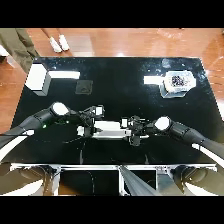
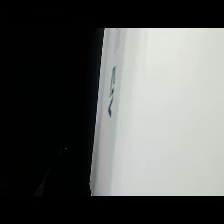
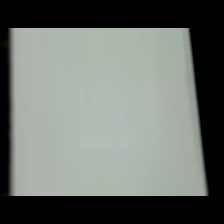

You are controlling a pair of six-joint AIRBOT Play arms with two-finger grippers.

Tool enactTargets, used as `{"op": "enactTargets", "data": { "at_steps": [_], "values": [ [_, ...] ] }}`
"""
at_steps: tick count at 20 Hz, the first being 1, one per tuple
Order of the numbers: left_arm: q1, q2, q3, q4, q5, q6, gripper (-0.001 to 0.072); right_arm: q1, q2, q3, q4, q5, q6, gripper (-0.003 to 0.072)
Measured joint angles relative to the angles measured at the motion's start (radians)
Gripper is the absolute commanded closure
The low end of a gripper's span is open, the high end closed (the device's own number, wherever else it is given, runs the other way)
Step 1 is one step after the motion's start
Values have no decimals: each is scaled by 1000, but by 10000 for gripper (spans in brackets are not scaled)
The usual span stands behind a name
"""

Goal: Fold the box and place the chain.

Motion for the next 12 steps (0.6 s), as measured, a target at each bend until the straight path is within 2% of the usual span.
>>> {"op": "enactTargets", "data": {
  "at_steps": [4, 8, 9, 10, 11, 12],
  "values": [
    [39, 61, 0, 37, -2, -73, 130, 0, 0, 0, 0, 0, 1, 354],
    [90, 153, 0, 168, -56, -215, 134, 0, 0, 0, 0, 0, 1, 353],
    [101, 179, 0, 200, -71, -255, 157, 0, 0, 0, 0, 0, 1, 354],
    [113, 208, 0, 230, -92, -299, 221, 0, 0, 0, 0, 0, 1, 354],
    [120, 237, 0, 256, -117, -348, 487, 0, 0, 0, 0, 0, 1, 354],
    [126, 269, 0, 291, -140, -404, 692, 0, 0, 0, 0, 0, 1, 354]
  ]
}}
